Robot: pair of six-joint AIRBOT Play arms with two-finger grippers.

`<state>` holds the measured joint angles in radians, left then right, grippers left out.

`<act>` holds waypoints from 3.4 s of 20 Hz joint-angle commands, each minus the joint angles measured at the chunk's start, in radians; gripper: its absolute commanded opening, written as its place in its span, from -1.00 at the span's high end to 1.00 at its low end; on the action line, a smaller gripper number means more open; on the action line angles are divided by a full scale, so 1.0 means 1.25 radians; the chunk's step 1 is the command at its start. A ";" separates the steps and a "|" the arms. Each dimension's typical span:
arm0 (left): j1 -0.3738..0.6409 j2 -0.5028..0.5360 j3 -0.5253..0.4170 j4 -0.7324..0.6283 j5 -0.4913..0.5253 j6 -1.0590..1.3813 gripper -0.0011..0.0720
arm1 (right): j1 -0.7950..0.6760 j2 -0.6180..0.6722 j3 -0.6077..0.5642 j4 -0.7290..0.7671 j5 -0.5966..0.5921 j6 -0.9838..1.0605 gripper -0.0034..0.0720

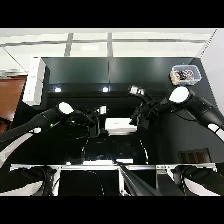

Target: Fold the box and place the chain.

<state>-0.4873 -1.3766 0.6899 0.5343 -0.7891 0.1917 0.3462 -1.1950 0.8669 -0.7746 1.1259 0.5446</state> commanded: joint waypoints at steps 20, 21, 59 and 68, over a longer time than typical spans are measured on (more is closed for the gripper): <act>0.000 0.000 0.000 -0.001 0.000 -0.001 -0.13 | 0.049 -0.057 -0.090 0.047 -0.147 0.474 0.85; 0.000 0.000 0.000 -0.001 0.000 -0.001 -0.13 | 0.049 -0.057 -0.090 0.047 -0.147 0.474 0.85; -0.180 -0.099 0.325 0.180 -0.087 -0.453 -0.99 | -0.365 0.357 -0.140 -0.203 0.053 0.558 0.85; -0.187 -0.099 0.325 0.258 -0.088 -0.525 -0.99 | -0.365 0.357 -0.140 -0.203 0.049 0.558 0.85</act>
<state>-0.7193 -1.4998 1.0950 0.8345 -0.8982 -0.4450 -0.1093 -0.7494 0.6918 -1.0286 1.1896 1.2415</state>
